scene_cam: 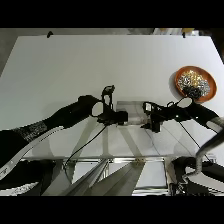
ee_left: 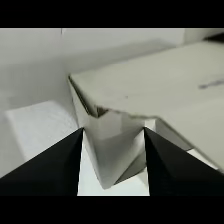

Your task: Fold the box and place the chain.

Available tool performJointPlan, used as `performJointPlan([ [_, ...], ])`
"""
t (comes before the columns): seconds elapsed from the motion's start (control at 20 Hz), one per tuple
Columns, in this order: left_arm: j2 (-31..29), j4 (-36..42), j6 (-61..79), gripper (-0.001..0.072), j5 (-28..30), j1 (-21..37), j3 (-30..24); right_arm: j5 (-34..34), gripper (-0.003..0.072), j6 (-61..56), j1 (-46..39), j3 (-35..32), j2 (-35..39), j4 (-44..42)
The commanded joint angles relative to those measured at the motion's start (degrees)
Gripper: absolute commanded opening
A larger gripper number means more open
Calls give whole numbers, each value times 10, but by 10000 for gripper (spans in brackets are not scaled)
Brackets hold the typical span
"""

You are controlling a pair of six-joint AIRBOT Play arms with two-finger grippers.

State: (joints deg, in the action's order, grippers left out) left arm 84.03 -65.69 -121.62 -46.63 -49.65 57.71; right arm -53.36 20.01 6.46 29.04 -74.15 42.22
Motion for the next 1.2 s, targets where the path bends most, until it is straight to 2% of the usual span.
performJointPlan([
  [0.0,9,-63,-82,387,-36,-8,17,0,357,0,0,0,0,0],
  [0.1,18,-107,-119,387,-76,-8,47,0,357,0,0,0,0,0],
  [0.35,75,-118,-155,381,-158,-19,131,0,357,0,0,0,0,0],
  [0.45,99,-118,-179,317,-162,-29,147,0,357,0,0,0,0,0],
  [0.5,111,-117,-188,262,-162,-34,153,0,357,0,0,0,0,0],
  [0.8,136,-115,-212,248,-166,-40,156,0,357,0,0,0,0,0],
  [0.85,138,-115,-212,225,-168,-40,156,0,357,0,0,0,0,0],
  [0.9,139,-116,-212,144,-171,-40,157,0,357,0,0,0,0,0],
  [1.05,144,-116,-212,125,-177,-40,162,0,357,0,0,0,0,0],
  [1.1,144,-118,-212,41,-177,-40,162,0,357,0,0,0,0,0],
  [1.15,144,-119,-212,7,-178,-40,162,0,357,0,0,0,0,0],
])
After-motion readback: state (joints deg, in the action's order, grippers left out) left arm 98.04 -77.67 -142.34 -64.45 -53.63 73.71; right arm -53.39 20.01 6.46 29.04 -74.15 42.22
